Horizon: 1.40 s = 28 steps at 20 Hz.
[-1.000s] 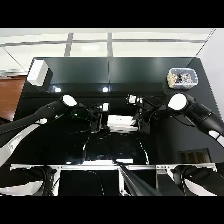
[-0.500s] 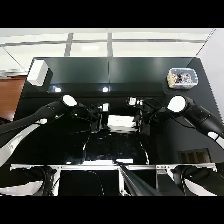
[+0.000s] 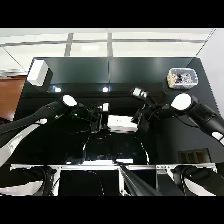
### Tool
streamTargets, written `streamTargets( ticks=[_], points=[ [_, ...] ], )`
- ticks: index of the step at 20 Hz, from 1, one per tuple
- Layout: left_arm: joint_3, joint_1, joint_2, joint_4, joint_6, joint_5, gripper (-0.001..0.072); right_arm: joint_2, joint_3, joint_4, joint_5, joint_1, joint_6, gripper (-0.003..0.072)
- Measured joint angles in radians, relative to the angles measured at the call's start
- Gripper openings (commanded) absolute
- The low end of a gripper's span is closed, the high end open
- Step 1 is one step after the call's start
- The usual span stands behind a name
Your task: Fold the box and place the chain.
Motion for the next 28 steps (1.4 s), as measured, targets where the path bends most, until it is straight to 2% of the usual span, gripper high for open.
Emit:
streamTargets(
  ticks=[4, 9, 17, 22, 25, 26, 27, 28],
  points=[
    [0.000, 0.000, 0.000, 0.000, 0.002, 0.000, 0.0441, -0.016, 0.005, 0.111, 0.060, -0.030, 0.189, 0.0006],
    [0.000, 0.000, 0.000, 0.000, 0.003, 0.001, 0.0442, -0.127, 0.007, 0.274, 0.074, -0.039, 0.309, 0.0008],
    [0.000, 0.000, 0.000, 0.002, 0.004, 0.000, 0.0442, -0.268, 0.009, 0.268, 0.074, -0.041, 0.379, 0.0008],
    [0.000, 0.000, 0.000, -0.006, 0.004, 0.000, 0.0442, -0.282, 0.014, 0.259, 0.083, -0.050, 0.380, 0.0013],
    [0.015, 0.001, 0.000, -0.028, -0.011, -0.002, 0.0449, -0.248, 0.049, 0.217, 0.166, -0.103, 0.370, 0.0013],
    [0.024, 0.004, 0.000, -0.025, -0.027, 0.003, 0.0555, -0.222, 0.065, 0.222, 0.209, -0.134, 0.368, 0.0013],
    [0.035, 0.007, 0.000, -0.019, -0.044, 0.000, 0.0720, -0.190, 0.077, 0.225, 0.248, -0.171, 0.366, 0.0013],
    [0.048, 0.011, 0.004, -0.010, -0.069, -0.002, 0.0717, -0.149, 0.087, 0.212, 0.291, -0.219, 0.364, 0.0013]
  ],
)
